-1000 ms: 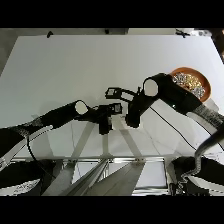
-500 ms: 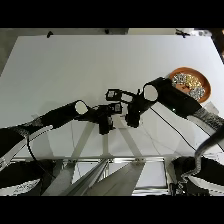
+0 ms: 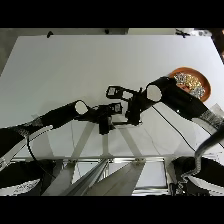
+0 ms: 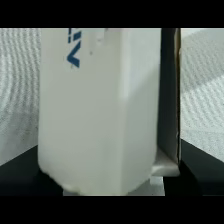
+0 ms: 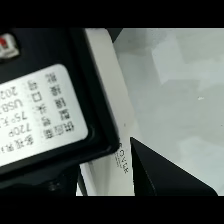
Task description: Fold the box and place the chain.
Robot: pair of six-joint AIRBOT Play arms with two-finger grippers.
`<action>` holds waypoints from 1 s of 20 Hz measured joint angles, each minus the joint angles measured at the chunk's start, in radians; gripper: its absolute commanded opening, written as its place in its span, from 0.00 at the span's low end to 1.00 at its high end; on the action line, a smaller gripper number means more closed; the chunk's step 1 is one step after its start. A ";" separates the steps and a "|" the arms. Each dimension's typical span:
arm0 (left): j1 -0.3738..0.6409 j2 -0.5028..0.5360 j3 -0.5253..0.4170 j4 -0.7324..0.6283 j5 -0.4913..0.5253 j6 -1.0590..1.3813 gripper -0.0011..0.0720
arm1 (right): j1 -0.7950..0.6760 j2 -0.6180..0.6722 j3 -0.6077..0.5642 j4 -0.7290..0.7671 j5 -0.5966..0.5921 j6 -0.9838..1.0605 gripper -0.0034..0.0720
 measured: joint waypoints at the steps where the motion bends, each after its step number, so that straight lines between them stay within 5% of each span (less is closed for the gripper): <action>1: 0.000 0.000 0.000 0.000 0.000 0.000 0.20 | 0.000 0.000 0.000 0.000 -0.005 0.000 0.49; 20: 0.000 0.000 0.000 0.000 0.001 0.001 0.20 | 0.000 0.002 -0.106 0.013 -0.043 -0.003 0.49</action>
